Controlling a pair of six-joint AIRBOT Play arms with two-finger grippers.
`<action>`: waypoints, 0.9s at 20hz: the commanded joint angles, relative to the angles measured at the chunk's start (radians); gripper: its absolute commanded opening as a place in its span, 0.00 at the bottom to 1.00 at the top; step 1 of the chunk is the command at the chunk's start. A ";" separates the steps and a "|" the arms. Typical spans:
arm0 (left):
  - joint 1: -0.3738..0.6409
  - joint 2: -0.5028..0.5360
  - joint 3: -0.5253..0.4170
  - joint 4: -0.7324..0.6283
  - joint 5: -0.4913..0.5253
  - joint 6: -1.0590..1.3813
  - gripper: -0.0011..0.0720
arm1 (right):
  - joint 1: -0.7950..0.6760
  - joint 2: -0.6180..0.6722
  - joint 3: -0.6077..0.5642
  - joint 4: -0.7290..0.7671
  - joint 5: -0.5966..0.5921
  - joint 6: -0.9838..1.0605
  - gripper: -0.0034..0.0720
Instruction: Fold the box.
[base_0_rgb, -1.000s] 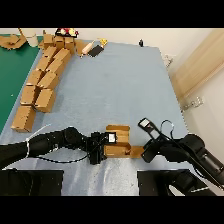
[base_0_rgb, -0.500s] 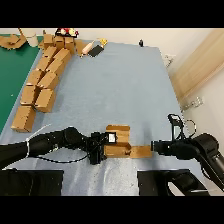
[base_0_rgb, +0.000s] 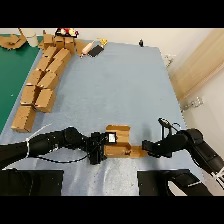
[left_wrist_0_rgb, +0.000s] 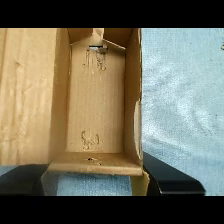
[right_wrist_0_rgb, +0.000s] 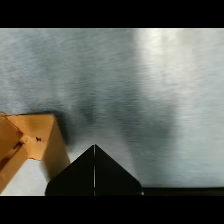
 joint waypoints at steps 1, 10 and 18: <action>0.001 0.000 0.000 0.000 0.000 0.000 0.54 | 0.002 -0.031 -0.001 0.077 0.031 -0.034 0.05; 0.000 0.000 0.000 0.000 0.000 0.000 0.54 | 0.002 0.004 -0.001 0.161 0.042 -0.099 0.05; 0.001 0.000 0.000 0.000 0.000 0.000 0.54 | 0.002 0.030 -0.001 0.246 0.052 -0.140 0.06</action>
